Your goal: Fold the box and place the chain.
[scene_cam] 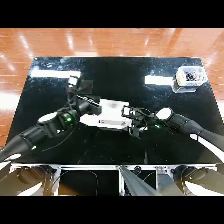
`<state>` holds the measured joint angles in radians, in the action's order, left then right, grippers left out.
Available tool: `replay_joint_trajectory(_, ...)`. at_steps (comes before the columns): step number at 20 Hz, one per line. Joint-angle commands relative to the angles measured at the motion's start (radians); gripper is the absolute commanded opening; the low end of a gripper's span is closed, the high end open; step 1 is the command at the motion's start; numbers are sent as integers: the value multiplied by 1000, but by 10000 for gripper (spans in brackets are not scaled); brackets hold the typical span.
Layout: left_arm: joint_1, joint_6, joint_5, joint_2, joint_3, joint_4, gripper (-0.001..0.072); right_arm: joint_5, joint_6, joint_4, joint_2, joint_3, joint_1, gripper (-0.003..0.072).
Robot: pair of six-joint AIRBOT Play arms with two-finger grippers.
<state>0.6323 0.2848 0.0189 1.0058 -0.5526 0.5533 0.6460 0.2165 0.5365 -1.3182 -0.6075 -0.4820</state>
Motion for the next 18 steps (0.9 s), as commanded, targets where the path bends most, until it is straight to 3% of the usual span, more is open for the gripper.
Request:
replay_joint_trajectory(1,-30,83,199,-124,-2,43,27,0,0,0,-1,-1,0,544)
replay_joint_trajectory(4,-43,364,277,-162,-8,329,27,0,0,0,-1,-1,0,544)
replay_joint_trajectory(6,-38,686,370,-158,-41,603,27,0,0,0,-1,-1,0,544)
replay_joint_trajectory(9,-47,1265,602,-146,-161,925,27,0,0,0,-1,-1,0,544)
replay_joint_trajectory(11,-89,1479,797,-128,-256,962,27,0,0,0,-1,-1,0,544)
replay_joint_trajectory(13,-218,1624,918,-118,-282,966,27,0,0,0,-1,-1,0,544)
replay_joint_trajectory(14,-315,1707,954,-114,-279,1035,26,0,0,0,-1,-1,0,544)
replay_joint_trajectory(16,-560,2078,1063,-94,-279,1448,27,0,0,0,-1,-1,0,544)
replay_joint_trajectory(18,-805,2358,1294,-38,-296,1896,26,0,0,0,-1,-1,0,544)
